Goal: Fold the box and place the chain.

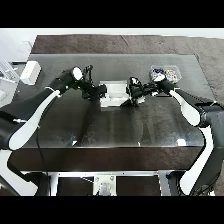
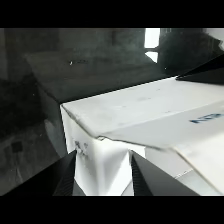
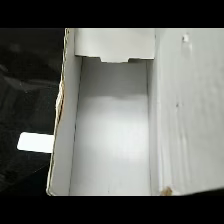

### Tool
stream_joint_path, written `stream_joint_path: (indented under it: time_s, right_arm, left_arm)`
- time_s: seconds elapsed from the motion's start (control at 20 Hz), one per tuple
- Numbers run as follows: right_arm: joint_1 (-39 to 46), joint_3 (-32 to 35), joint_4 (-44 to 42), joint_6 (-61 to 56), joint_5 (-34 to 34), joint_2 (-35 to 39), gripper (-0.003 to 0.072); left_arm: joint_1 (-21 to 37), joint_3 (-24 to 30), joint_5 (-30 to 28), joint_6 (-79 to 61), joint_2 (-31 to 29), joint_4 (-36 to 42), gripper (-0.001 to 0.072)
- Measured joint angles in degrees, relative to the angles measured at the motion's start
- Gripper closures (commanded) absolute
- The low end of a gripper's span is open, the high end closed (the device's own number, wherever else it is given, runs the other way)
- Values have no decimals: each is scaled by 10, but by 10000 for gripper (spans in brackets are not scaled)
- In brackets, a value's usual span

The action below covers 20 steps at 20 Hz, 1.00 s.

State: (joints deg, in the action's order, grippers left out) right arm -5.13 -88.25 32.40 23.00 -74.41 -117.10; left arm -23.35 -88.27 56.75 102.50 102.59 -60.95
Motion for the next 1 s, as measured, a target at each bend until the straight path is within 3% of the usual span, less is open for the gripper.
stream_joint_path:
  time_s: [0.5, 1.0]
  right_arm:
    - [0, 0, 0, 0, 0, 0, 187]
    - [0, 0, 0, 0, 0, 0, 187]
  left_arm:
    - [-15, -48, 47, 39, 28, -57, 314]
    - [-35, -160, 158, 108, 93, -126, 313]
